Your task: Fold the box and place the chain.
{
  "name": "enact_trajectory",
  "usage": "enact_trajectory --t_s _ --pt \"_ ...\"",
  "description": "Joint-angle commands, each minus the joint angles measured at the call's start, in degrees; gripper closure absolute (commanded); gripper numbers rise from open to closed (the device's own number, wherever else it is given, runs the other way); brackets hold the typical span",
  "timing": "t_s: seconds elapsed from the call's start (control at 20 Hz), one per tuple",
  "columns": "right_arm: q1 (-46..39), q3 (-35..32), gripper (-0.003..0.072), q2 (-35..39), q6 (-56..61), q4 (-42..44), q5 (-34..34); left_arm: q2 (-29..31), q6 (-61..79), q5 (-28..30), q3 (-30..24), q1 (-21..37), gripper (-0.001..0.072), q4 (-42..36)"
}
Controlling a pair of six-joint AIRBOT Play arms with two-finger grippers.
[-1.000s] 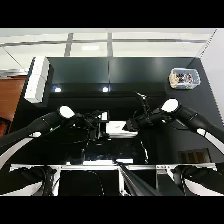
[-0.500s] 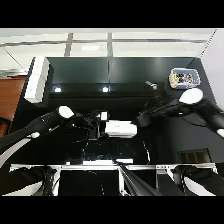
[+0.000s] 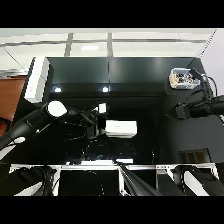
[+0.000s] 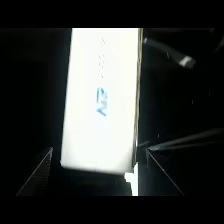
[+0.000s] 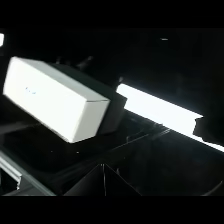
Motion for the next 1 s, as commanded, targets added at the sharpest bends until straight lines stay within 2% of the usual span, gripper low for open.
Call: enact_trajectory --t_s 0.0,0.2,0.35,0.65,0.95 --pt "-2.7 0.1 0.0672 0.7 0.9 -1.2 -3.2 -4.0 -4.5 -1.2 6.5 -3.3 -0.0001 -3.5" --pt "-2.7 0.1 0.0671 0.7 0.9 -1.4 -4.3 -15.0 -8.2 0.8 16.0 -8.3 -0.0001 -4.7" --pt "-2.7 0.1 0.0671 0.7 0.9 -1.4 -4.2 -20.0 -9.3 0.7 18.9 -10.4 -0.0001 -4.7" --pt "-2.7 0.1 0.0671 0.7 0.8 -1.7 -3.9 -21.4 -11.6 -3.4 19.1 -10.7 -0.0001 -3.5" --pt "-2.7 0.1 0.0671 0.7 0.8 -4.1 -4.1 -21.4 -12.1 -3.6 19.3 -10.7 -0.0001 -0.7"
